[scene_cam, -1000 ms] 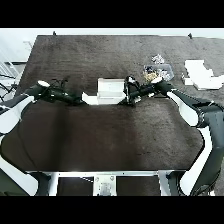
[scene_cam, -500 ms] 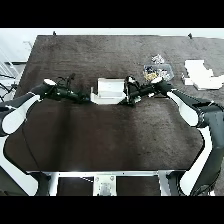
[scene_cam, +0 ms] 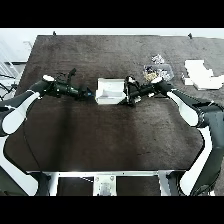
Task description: Fold the box and place the chain.
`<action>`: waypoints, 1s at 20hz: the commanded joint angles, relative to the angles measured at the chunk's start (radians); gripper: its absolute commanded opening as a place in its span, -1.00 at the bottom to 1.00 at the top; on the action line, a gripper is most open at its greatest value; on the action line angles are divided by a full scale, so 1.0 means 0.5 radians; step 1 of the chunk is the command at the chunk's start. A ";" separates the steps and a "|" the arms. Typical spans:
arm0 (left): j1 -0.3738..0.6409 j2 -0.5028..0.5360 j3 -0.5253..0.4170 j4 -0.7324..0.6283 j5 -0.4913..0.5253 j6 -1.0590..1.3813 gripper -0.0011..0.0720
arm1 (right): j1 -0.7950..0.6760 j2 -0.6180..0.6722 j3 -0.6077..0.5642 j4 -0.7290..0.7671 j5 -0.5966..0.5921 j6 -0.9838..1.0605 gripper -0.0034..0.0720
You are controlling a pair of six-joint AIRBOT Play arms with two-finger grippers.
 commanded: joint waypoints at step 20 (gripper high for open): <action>-0.101 0.062 0.129 0.240 0.058 -0.273 0.02 | 0.002 -0.002 0.000 0.001 0.001 0.001 0.42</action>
